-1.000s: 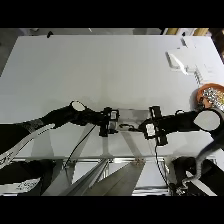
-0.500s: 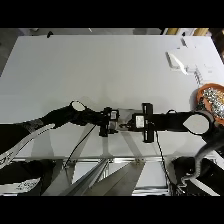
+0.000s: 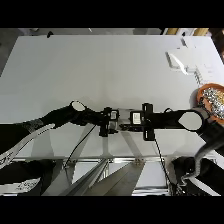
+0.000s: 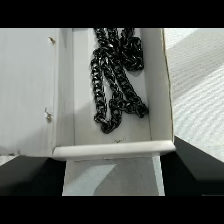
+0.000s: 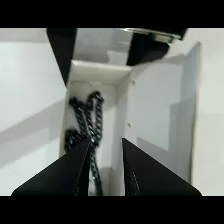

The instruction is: Fold the box and place the chain.

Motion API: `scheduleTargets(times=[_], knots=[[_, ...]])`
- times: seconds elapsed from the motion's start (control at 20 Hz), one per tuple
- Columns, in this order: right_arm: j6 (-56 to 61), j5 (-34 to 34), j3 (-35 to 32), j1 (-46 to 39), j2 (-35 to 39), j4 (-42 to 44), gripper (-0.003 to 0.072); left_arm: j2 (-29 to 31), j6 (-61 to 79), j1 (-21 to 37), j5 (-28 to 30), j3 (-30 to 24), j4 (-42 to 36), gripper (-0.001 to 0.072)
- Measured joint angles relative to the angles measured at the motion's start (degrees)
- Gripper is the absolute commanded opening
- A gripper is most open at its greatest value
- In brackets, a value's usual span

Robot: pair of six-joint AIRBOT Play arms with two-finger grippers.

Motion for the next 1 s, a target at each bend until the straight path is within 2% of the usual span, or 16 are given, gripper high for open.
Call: scheduleTargets(times=[0.25,0.4,0.6,1.0], knots=[[0.0,5.6,0.3,-9.4,7.4,-10.0,0.0226,0.0,0.0,0.0,0.0,0.0,0.0,0.0321],[0.0,7.7,0.3,-17.9,8.1,-14.5,0.0226,0.0,0.0,0.0,0.0,0.0,0.0,0.0321],[-0.1,8.3,0.3,-24.8,4.2,-16.9,0.0226,0.0,0.0,0.0,0.0,0.0,0.0,0.0321],[-5.8,8.8,-0.9,-27.4,-6.4,-18.5,0.0225,0.0,0.0,0.0,0.0,0.0,0.0,0.0321]])
